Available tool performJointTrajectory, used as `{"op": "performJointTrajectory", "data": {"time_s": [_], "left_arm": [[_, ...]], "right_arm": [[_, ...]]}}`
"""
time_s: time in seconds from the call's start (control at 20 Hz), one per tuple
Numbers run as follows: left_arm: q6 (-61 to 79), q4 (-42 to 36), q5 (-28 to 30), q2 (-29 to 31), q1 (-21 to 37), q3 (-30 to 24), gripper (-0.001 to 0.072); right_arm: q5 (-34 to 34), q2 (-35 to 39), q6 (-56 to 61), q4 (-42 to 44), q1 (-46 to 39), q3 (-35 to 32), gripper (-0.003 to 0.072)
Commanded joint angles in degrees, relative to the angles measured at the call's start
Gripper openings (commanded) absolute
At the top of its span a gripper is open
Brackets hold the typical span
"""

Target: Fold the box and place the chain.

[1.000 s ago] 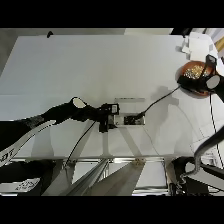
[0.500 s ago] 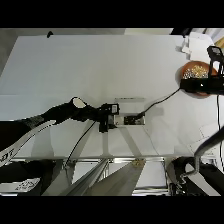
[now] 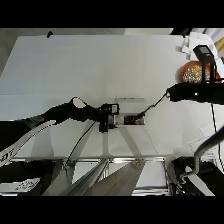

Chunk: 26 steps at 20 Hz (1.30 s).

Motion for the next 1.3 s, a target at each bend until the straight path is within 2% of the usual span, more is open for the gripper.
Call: {"op": "performJointTrajectory", "data": {"time_s": [0.0, 0.25, 0.45, 0.7, 1.15, 1.25], "left_arm": [[0.0, 0.0, 0.0, 0.0, 0.0, 0.0, 0.0273], [0.0, 0.0, 0.0, 0.0, 0.0, 0.0, 0.0273], [0.0, 0.0, 0.0, 0.0, 0.0, 0.0, 0.0273], [0.0, 0.0, 0.0, 0.0, 0.0, 0.0, 0.0273], [0.0, 0.0, 0.0, 0.0, 0.0, 0.0, 0.0273], [0.0, 0.0, 0.0, 0.0, 0.0, 0.0, 0.0273]], "right_arm": [[0.5, 2.0, -0.5, 4.8, 5.8, 0.0, 0.0019], [-1.6, 2.4, -0.5, 10.8, 15.4, 0.0, 0.0019], [-8.7, 2.4, -0.5, 14.1, 22.8, 0.0, 0.0019], [-16.2, 2.4, -0.4, 14.3, 30.3, 0.0, 0.0019], [-17.5, 2.2, -0.4, 13.1, 32.1, 0.0, 0.0019], [-16.4, 1.7, 0.0, 9.6, 32.1, 0.0, 0.0019]]}}
